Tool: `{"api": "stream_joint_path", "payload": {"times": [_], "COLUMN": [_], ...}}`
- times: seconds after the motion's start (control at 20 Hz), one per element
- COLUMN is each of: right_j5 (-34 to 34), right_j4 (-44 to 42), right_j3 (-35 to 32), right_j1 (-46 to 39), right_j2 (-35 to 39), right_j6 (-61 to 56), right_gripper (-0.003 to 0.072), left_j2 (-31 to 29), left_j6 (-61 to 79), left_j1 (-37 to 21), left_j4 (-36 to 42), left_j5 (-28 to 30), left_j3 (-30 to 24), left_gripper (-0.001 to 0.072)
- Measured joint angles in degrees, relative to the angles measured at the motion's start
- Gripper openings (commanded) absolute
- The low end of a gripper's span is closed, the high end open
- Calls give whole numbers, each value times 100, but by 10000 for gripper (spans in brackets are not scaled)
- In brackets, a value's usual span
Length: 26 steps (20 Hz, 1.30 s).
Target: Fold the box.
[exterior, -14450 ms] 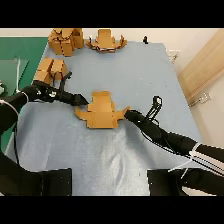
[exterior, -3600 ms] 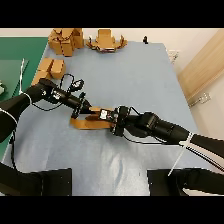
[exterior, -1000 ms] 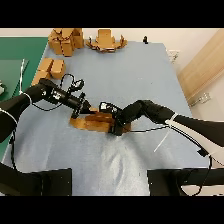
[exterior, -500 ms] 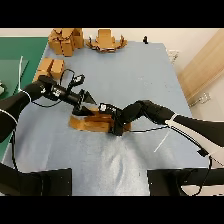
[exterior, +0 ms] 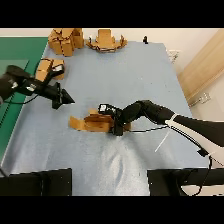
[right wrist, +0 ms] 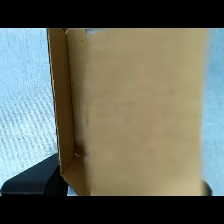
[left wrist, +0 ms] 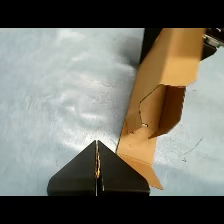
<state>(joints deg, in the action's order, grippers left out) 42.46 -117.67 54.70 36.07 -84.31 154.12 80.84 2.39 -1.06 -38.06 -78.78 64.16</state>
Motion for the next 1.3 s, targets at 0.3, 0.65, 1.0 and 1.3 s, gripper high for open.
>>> {"api": "stream_joint_path", "payload": {"times": [0.3, 0.65, 1.0, 1.3], "right_j5": [0, 2, 4, 7], "right_j4": [37, 44, 33, 26], "right_j3": [0, 0, 0, 0], "right_j1": [-2, -2, -2, -4], "right_j2": [0, 2, 2, 0], "right_j6": [7, 4, 2, 15], "right_gripper": [6, 6, 6, 6], "left_j2": [-1655, -1119, 675, 1556], "left_j6": [122, 328, -551, -1193], "left_j1": [787, 2218, 2420, 2509], "left_j4": [203, 531, -225, -1005], "left_j5": [452, 2343, 2151, 570], "left_j3": [-1768, -1775, -42, 1058], "left_gripper": [9, 10, 10, 8]}}
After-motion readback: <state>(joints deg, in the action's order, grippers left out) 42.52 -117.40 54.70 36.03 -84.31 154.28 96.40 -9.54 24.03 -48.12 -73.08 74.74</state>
